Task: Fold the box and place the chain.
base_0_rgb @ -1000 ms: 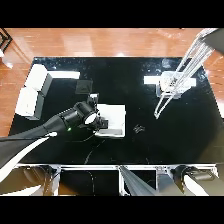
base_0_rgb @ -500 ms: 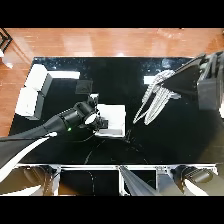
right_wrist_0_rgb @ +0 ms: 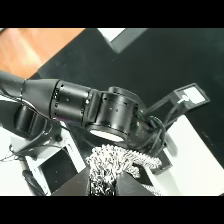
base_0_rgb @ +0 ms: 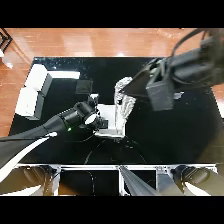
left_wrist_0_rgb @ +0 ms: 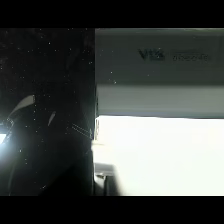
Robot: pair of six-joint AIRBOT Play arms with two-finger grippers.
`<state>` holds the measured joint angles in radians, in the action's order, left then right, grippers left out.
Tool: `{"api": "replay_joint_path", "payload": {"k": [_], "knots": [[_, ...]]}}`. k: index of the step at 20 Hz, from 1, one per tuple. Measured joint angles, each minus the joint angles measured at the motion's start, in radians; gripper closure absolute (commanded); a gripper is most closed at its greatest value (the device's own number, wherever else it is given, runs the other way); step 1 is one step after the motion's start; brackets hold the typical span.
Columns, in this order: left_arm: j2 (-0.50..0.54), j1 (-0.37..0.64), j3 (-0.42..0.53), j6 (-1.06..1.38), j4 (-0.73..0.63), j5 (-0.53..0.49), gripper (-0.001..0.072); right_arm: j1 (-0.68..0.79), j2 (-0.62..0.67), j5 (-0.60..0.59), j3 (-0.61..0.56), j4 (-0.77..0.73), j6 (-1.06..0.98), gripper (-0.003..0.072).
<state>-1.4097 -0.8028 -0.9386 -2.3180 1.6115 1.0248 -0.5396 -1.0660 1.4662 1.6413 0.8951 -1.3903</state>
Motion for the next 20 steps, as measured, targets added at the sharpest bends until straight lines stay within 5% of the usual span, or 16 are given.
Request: {"api": "replay_joint_path", "payload": {"k": [10, 20], "knots": [[-0.001, 0.000, 0.000, -0.001, 0.001, -0.002, 0.0690, -0.037, -0.081, 0.059, -0.052, 0.149, -0.039, 0.0669], [-0.001, 0.000, 0.000, -0.001, 0.001, -0.003, 0.0690, -0.088, -0.137, -0.118, -0.249, 0.124, -0.049, 0.0668]]}}
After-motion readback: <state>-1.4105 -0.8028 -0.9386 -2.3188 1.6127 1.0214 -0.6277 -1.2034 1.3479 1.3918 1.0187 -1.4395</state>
